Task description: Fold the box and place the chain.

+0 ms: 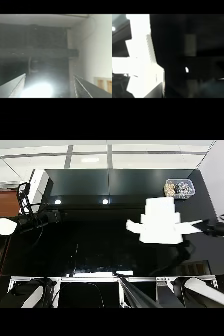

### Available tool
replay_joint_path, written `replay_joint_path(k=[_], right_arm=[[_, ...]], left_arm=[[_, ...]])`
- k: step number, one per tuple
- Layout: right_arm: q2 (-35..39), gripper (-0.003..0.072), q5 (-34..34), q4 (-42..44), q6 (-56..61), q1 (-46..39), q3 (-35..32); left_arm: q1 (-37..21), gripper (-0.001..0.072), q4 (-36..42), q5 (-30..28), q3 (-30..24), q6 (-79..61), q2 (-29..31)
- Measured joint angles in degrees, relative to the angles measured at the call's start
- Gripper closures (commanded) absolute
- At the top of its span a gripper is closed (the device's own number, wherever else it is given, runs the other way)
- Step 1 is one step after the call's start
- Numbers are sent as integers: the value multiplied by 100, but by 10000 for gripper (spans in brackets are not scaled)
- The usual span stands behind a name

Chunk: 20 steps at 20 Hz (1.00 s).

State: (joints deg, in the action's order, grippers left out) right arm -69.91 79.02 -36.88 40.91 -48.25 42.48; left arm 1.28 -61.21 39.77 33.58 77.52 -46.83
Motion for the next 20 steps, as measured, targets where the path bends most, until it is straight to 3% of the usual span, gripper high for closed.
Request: replay_joint_path(k=[5, 11, 15, 20], right_arm=[[1204, 667, -1672, 1397, -13, 2371, -1410], [1556, 667, -4175, 2245, 170, 5469, -1974], [1600, 667, -4942, 2389, 334, 6210, -2044], [1611, 667, -5097, 2428, 417, 6435, -2065]], left_arm=[[291, 5, 415, 101, 0, -153, -31], [393, 5, 1108, 522, 129, -503, -664], [407, 5, 1663, 1266, 590, -1099, -1545], [485, 5, 2520, 1926, 1362, -1790, -2887]])
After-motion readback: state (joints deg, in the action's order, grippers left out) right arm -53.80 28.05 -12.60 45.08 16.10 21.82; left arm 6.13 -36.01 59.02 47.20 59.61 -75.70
